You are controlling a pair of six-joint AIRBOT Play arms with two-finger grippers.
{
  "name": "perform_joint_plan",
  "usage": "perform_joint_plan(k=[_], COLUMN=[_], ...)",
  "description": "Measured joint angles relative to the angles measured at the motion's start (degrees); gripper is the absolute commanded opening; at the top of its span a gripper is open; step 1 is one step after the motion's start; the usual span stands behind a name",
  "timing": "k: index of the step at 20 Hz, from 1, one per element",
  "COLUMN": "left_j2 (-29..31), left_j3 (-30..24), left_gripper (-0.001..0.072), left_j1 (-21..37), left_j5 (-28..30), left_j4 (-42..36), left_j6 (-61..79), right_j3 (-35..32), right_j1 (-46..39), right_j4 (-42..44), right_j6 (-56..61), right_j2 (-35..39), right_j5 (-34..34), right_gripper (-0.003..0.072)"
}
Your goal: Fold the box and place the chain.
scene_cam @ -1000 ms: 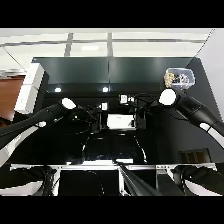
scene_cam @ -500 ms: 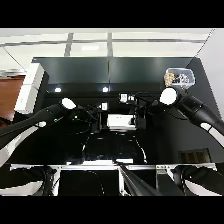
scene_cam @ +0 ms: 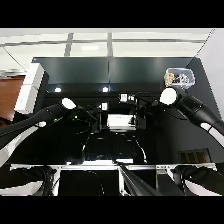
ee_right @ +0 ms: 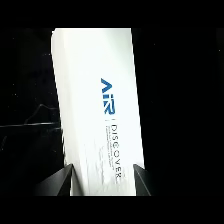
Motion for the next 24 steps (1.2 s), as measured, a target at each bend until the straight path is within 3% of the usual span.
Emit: perform_joint_plan(k=[1,3,9,11,24], left_j2=[0.0,0.0,0.0,0.0,0.0], left_j3=[0.0,0.0,0.0,0.0,0.0], left_gripper=[0.0462,0.0462,0.0462,0.0462,0.0462], left_j1=[0.0,0.0,0.0,0.0,0.0], left_j5=[0.0,0.0,0.0,0.0,0.0], left_j4=[0.0,0.0,0.0,0.0,0.0], left_j6=[0.0,0.0,0.0,0.0,0.0], right_j3=[0.0,0.0,0.0,0.0,-0.9], right_j1=[0.0,0.0,0.0,0.0,0.2], right_j4=[0.0,0.0,0.0,0.0,0.0], right_j6=[0.0,0.1,0.1,0.1,0.1], right_j2=[0.0,0.0,0.0,0.0,0.0], right_j5=[0.0,-0.2,-0.4,0.0,1.0], right_gripper=[0.0402,0.0235,0.0235,0.0333,0.0332])
